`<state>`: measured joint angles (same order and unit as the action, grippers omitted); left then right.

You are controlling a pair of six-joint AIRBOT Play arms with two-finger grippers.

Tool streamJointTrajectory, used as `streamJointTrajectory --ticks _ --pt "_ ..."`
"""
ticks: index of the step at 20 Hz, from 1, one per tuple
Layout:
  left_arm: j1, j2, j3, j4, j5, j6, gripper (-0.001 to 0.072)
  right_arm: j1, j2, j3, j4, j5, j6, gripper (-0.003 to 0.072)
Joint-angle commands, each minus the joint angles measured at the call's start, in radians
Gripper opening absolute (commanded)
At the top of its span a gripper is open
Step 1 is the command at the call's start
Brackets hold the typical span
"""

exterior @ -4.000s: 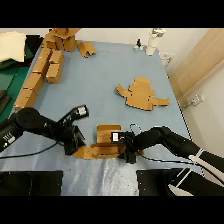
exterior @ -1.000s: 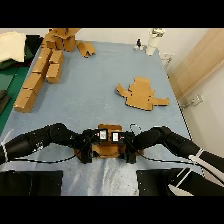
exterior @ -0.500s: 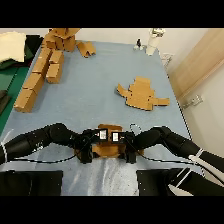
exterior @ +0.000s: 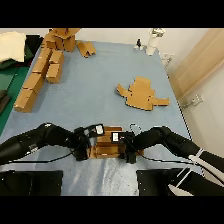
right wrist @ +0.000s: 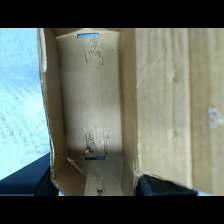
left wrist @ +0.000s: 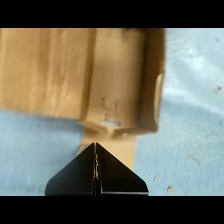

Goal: Fold the box.

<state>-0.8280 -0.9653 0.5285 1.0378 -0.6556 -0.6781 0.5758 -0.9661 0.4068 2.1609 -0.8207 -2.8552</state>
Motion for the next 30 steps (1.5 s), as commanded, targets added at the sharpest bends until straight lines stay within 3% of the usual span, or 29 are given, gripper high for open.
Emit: streamJointTrajectory --ticks 1,3,6,10,16,22,26,30 --pt "0.002 0.147 0.000 0.282 -0.046 -0.527 0.0014 0.000 0.000 0.001 0.000 0.000 0.000 0.0499" --pt "0.043 0.226 -0.003 0.328 -0.112 -0.799 0.0014 0.000 0.000 0.001 0.000 0.000 0.000 0.0498" --pt "0.169 0.254 -0.036 0.317 -0.222 -1.044 0.0014 0.000 0.000 0.001 0.000 0.000 0.000 0.0499" --pt "0.293 0.222 -0.120 0.114 -0.268 -0.937 0.0015 0.000 0.000 0.001 0.000 0.000 0.000 0.0499" --pt "0.196 0.113 -0.139 -0.080 -0.169 -0.855 0.0014 0.000 0.000 0.001 0.000 0.000 0.000 0.0499" --pt "0.088 0.069 -0.139 -0.162 -0.077 -0.846 0.0014 0.000 0.000 0.001 0.000 0.000 0.000 0.0499" --pt "0.080 0.069 -0.139 -0.182 -0.080 -0.832 0.0014 0.000 0.000 0.001 0.000 0.000 0.000 0.0499" --pt "0.079 0.070 -0.139 -0.326 -0.077 -0.723 0.0014 0.000 0.000 0.001 0.000 0.000 0.000 0.0498"
